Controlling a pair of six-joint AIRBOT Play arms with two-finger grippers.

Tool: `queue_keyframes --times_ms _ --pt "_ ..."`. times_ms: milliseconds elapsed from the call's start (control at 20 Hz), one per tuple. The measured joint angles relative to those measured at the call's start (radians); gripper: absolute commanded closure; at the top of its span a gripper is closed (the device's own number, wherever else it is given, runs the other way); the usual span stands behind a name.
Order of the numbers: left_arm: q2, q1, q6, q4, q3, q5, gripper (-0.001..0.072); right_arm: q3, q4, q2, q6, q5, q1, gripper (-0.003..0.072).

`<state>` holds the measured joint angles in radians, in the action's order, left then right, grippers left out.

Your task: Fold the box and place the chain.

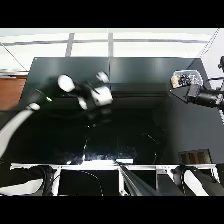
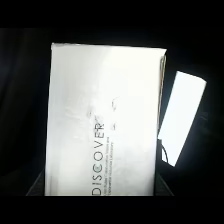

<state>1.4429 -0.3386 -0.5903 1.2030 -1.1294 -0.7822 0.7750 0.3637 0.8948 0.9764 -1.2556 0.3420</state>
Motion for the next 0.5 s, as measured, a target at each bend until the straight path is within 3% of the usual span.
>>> queue_keyframes --times_ms 100,250,350,500 --pt "0.030 0.180 -0.136 0.036 -0.068 0.019 0.0472 0.000 0.000 0.000 0.000 0.001 0.000 0.0676" --pt "0.147 0.418 -0.339 0.087 -0.245 -0.046 0.0471 0.000 0.000 0.000 0.000 0.004 -0.003 0.0677" --pt "0.248 0.533 -0.426 0.111 -0.381 -0.107 0.0412 0.000 0.000 0.000 0.000 0.004 -0.006 0.0677" --pt "0.382 0.635 -0.523 0.138 -0.570 -0.137 0.0408 0.000 0.000 0.000 0.010 0.005 -0.015 0.0677"
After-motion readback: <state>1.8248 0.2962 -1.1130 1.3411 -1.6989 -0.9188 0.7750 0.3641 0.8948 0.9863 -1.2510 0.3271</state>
